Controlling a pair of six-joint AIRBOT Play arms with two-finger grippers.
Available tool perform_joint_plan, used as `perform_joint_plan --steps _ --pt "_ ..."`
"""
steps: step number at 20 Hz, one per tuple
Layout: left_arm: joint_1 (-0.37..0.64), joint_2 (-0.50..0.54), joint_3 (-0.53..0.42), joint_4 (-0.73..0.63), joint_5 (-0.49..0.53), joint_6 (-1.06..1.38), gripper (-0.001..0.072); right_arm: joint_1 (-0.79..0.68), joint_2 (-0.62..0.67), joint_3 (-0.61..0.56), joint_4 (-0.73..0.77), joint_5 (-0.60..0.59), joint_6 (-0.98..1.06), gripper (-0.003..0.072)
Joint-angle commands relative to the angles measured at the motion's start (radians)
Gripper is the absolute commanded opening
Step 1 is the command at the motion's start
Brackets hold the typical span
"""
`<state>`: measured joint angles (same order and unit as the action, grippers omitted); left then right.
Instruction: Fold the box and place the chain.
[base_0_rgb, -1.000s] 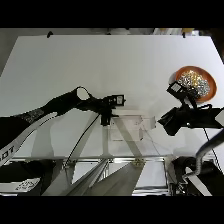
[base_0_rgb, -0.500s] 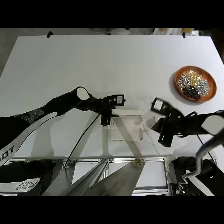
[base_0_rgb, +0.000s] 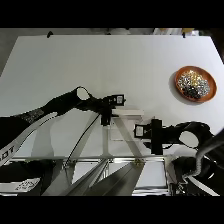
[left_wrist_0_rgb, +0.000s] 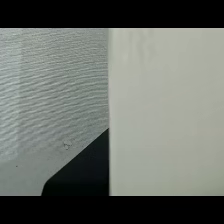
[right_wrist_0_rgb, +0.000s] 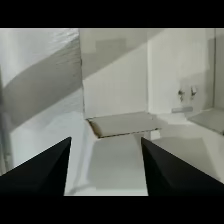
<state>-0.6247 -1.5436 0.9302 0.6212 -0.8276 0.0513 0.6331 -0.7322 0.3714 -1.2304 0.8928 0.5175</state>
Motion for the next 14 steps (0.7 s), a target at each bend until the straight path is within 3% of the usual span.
perform_joint_plan --steps 1,3,4,5,10,14 --pt "0.0 -0.001 0.001 0.0 -0.003 0.0 0.001 0.053 -0.011 -0.048 -0.028 -0.171 -0.15 0.0603" --pt "0.0 -0.001 0.001 0.0 -0.003 0.0 0.001 0.083 -0.011 -0.099 -0.031 -0.274 -0.148 0.0612" --pt "0.0 -0.001 0.001 0.0 -0.003 0.0 0.001 0.101 -0.011 -0.122 -0.031 -0.31 -0.147 0.0681" --pt "0.0 -0.001 0.001 0.0 -0.003 0.0 0.001 0.122 -0.011 -0.142 -0.031 -0.343 -0.13 0.0696" --pt "0.0 -0.001 0.001 0.0 -0.003 0.0 0.001 0.159 -0.012 -0.16 -0.164 -0.461 0.079 0.0683" --pt "0.0 -0.001 0.001 0.0 -0.003 0.0 0.001 0.123 -0.011 -0.152 -0.172 -0.461 0.084 0.0649"
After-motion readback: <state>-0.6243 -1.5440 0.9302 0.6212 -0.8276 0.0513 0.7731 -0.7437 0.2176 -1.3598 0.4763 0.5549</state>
